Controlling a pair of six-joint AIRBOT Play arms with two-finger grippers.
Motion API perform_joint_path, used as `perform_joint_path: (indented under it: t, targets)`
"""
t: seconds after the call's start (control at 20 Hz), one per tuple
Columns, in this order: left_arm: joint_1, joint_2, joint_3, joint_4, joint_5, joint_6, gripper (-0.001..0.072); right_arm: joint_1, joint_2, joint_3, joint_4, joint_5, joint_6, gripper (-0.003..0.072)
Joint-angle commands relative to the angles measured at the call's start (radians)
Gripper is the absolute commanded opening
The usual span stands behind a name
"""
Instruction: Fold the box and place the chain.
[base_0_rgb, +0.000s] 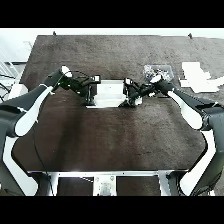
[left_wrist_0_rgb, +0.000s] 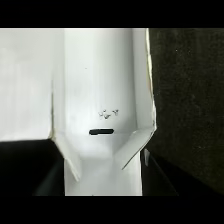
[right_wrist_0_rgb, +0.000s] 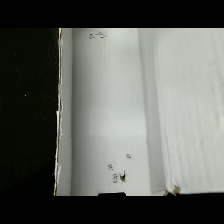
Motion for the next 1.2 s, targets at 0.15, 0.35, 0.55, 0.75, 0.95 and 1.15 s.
perform_joint_path:
  t: [0.15, 0.35, 0.55, 0.75, 0.95, 1.15]
  targets:
    - [-0.014, 0.0, 0.0, 0.045, 0.035, -0.001, 0.0586, 0.001, -0.001, 0.0, 0.0, 0.0, 0.0, 0.0503]
    - [-0.014, 0.0, 0.0, 0.022, 0.034, -0.001, 0.049, 0.001, -0.001, 0.0, 0.0, 0.0, 0.0, 0.0503]
    - [-0.014, 0.0, 0.0, -0.005, 0.023, 0.0, 0.0368, 0.001, -0.001, 0.0, 0.0, 0.0, 0.0, 0.0503]
    - [-0.014, 0.0, 0.0, -0.054, 0.024, 0.001, 0.0368, 0.001, -0.001, 0.0, 0.0, 0.0, 0.0, 0.0503]
    - [-0.014, 0.0, 0.0, -0.129, 0.034, 0.027, 0.0368, 0.001, -0.001, 0.0, 0.0, 0.0, 0.0, 0.0503]
    - [-0.014, -0.001, 0.0, -0.168, 0.043, 0.027, 0.0369, 0.001, -0.001, 0.0, 0.0, 0.0, 0.0, 0.0503]
